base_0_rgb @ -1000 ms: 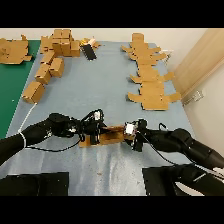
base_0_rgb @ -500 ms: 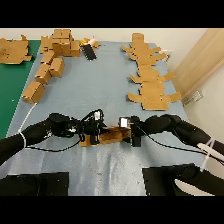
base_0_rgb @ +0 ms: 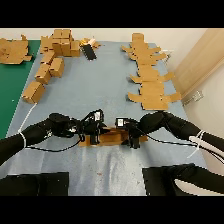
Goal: Fold the box.
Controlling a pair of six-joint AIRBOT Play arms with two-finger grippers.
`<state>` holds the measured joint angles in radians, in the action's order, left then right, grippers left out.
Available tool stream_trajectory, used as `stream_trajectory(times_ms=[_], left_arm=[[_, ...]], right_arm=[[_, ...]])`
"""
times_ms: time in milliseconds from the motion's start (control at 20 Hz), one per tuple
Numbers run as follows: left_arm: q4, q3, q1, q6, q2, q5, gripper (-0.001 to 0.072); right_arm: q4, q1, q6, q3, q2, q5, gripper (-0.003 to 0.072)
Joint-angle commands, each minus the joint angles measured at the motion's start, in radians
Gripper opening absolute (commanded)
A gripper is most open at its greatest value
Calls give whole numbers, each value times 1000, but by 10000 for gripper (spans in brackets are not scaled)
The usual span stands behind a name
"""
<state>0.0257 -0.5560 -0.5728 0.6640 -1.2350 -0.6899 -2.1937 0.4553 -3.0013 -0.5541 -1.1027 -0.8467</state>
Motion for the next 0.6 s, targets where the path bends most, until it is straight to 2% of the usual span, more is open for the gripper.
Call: stream_trajectory(times_ms=[0, 550], left_arm=[[1, -1, 0, 0, 0, 1, 11], [1, -1, 0, 0, 0, 1, 11]], right_arm=[[-10, 0, -2, -2, -5, -47, 609], [14, 0, 19, -1, -1, -42, 609]])
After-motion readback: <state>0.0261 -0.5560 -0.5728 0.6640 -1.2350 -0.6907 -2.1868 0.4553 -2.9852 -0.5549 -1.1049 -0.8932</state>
